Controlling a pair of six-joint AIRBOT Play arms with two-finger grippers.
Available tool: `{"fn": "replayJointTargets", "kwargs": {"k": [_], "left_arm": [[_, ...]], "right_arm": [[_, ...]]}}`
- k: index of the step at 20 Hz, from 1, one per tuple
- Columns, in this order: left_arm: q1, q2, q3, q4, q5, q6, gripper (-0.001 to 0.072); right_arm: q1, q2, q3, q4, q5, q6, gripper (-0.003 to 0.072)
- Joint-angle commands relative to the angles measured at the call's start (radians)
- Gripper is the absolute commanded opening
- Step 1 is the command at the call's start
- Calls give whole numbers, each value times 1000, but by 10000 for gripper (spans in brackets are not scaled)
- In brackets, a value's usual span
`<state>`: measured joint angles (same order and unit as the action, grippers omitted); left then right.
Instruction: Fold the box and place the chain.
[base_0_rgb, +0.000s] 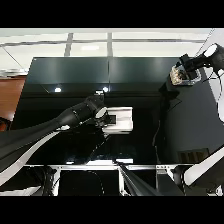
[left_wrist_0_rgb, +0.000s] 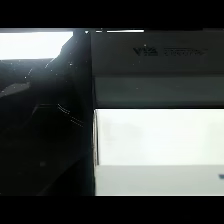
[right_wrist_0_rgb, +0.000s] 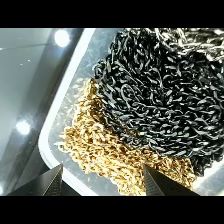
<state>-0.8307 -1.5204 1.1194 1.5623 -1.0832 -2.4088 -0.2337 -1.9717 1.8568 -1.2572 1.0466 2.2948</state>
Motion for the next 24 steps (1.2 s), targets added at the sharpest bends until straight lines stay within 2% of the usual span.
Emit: {"fn": "replayJointTargets", "kwargs": {"k": [1, 9, 10, 12, 13, 14, 15, 19, 24], "left_arm": [[1, 1, 1, 0, 0, 0, 32], [1, 1, 1, 0, 0, 0, 33], [1, 1, 1, 0, 0, 0, 32], [1, 1, 1, 0, 0, 0, 32], [1, 1, 1, 0, 0, 0, 32], [1, 1, 1, 0, 0, 0, 32], [1, 1, 1, 0, 0, 0, 32], [1, 1, 1, 0, 1, 0, 32], [1, 1, 1, 0, -5, 0, 32]], "right_arm": [[1, -15, 3, 15, -14, 6, 548], [10, -48, 3, 19, -3, -3, 547], [10, -48, 3, 19, -4, -13, 492], [10, -48, 3, 19, 2, -40, 432], [10, -47, 3, 26, 5, -71, 230], [9, -44, 6, 39, 8, -117, 65], [9, -39, 15, 48, 17, -159, 17], [0, 40, 32, 54, 35, -337, 16], [-17, 273, 32, 79, 98, -551, 15]]}}
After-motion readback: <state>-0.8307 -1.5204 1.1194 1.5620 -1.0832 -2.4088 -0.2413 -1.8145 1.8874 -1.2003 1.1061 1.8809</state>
